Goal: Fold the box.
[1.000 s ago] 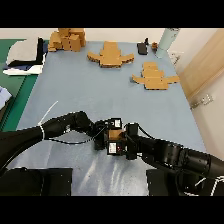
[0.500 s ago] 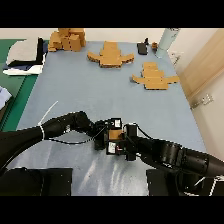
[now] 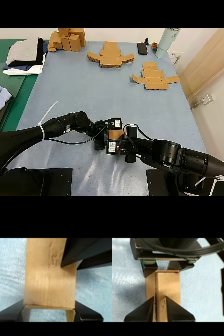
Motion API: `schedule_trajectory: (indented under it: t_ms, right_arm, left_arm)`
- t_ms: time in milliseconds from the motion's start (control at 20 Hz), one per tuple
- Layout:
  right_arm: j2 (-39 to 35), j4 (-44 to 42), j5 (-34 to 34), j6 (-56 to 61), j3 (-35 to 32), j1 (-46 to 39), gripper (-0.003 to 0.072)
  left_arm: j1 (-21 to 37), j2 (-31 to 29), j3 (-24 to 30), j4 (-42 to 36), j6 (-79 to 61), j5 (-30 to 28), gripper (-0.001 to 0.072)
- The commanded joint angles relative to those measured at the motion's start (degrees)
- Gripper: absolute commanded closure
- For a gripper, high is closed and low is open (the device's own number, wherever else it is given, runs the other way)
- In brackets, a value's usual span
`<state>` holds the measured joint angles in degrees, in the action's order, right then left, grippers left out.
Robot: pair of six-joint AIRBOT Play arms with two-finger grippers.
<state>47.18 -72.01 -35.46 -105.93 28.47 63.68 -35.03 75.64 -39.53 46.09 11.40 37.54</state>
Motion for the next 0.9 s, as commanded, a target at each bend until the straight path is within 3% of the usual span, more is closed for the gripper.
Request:
schedule_trajectory:
  t_ms: [0, 50, 100, 650, 800, 850]
  right_arm:
    - [0.0, -1.5, -0.2, 0.0, -0.1, 0.0, 0.0336]
    - [0.0, -2.0, -0.2, 0.0, -0.1, 0.0, 0.0245]
    - [0.0, -2.2, -0.2, 0.0, -0.1, 0.0, 0.0242]
    - [-1.0, -2.4, -1.3, 0.2, 0.0, 0.0, 0.0242]
    - [-4.8, -1.5, -5.8, 7.7, 1.6, -0.3, 0.0254]
    - [-6.2, 0.8, -8.0, 12.3, 2.1, -0.9, 0.0306]
  left_arm:
    - [0.0, 0.0, 0.0, 0.0, 0.0, 0.0, 0.0282]
    - [0.0, 0.0, 0.0, 0.0, 0.0, 0.0, 0.0282]
    - [0.0, 0.0, 0.0, 0.0, 0.0, 0.0, 0.0282]
    - [0.0, 0.0, 0.0, 0.0, 0.0, 0.0, 0.0282]
    - [0.0, 0.0, 0.0, 0.0, 0.0, 0.0, 0.0282]
    - [0.0, 0.0, 0.0, 0.0, 0.0, 0.0, 0.0282]
